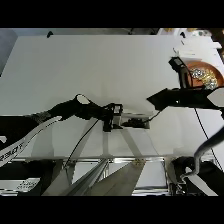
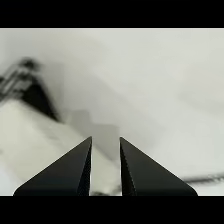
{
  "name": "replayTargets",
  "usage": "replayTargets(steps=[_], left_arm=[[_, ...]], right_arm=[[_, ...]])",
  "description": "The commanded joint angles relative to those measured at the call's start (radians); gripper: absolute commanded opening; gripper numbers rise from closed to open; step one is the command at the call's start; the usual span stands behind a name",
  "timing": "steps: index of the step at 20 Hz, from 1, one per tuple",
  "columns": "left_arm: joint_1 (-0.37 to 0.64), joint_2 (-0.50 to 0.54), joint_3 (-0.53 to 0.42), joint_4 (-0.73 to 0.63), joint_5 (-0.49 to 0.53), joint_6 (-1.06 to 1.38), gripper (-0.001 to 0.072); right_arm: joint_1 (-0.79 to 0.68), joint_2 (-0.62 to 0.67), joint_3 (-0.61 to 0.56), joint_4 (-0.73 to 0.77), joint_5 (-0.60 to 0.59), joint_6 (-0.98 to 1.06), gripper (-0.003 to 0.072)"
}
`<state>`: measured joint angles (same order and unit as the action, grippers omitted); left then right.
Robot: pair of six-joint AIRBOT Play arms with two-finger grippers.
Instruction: Fold the box and place the chain.
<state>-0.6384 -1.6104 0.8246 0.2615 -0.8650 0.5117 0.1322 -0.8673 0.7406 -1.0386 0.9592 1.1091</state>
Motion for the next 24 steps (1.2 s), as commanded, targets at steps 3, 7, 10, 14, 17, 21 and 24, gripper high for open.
replayTargets(steps=[3, 7, 10, 14, 17, 21, 24], left_arm=[[0.001, 0.000, 0.000, 0.000, 0.000, 0.000, 0.0185], [0.001, 0.000, 0.000, 0.000, 0.000, 0.000, 0.0185], [0.001, 0.000, 0.000, 0.000, 0.000, 0.000, 0.0185], [0.001, 0.000, 0.000, 0.000, 0.000, 0.001, 0.0185], [0.001, 0.000, 0.000, 0.000, 0.000, 0.000, 0.0185], [0.001, 0.000, 0.000, 0.000, 0.000, 0.000, 0.0185], [0.001, 0.000, 0.000, 0.000, 0.000, 0.000, 0.0185]], right_arm=[[-0.086, -0.117, 0.011, -0.378, -0.025, 0.254, 0.0328], [-0.087, -0.237, 0.011, -0.379, -0.023, 0.254, 0.0376], [-0.087, -0.290, 0.011, -0.380, -0.021, 0.254, 0.0294], [-0.087, -0.357, 0.011, -0.400, -0.022, 0.256, 0.0294], [-0.087, -0.385, 0.011, -0.406, -0.034, 0.256, 0.0294], [-0.087, -0.424, 0.011, -0.422, -0.061, 0.266, 0.0287], [-0.087, -0.431, 0.011, -0.425, -0.076, 0.278, 0.0219]])
